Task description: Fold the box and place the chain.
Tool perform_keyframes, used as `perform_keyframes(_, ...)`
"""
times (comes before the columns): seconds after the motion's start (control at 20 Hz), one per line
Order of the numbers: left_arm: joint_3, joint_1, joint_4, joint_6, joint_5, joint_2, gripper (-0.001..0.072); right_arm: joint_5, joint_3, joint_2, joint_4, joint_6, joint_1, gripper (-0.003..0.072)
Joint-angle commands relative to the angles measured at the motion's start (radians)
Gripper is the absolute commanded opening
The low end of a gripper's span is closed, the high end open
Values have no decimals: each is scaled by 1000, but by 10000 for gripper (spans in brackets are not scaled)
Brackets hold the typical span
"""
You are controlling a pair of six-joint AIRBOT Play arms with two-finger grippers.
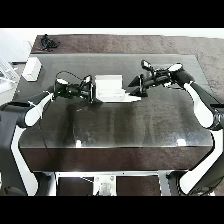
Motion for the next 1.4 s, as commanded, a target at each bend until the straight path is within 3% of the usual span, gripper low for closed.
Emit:
perform_keyframes(0.0, 0, -1, 1, 2, -4, 0, 290, 177, 1, 27, 155, 24, -8, 12)
perform_keyframes(0.15, 0, -1, 1, 1, -5, 0, 290, 96, 1, 27, 232, 62, 43, 4)
perform_keyframes(0.45, 0, -1, 2, 1, -16, 0, 290, -238, 4, 27, 145, 85, 138, 3)
perform_keyframes(0.7, 0, -1, 2, 1, -30, 0, 290, -397, 6, 16, 95, 138, 141, 2)
perform_keyframes(1.0, 0, -1, 2, 1, -30, 0, 290, -391, 45, -21, -136, 265, 167, 1)
perform_keyframes(1.35, 0, -1, 1, 2, -29, 0, 290, -358, 57, -38, -187, 202, 189, 2)
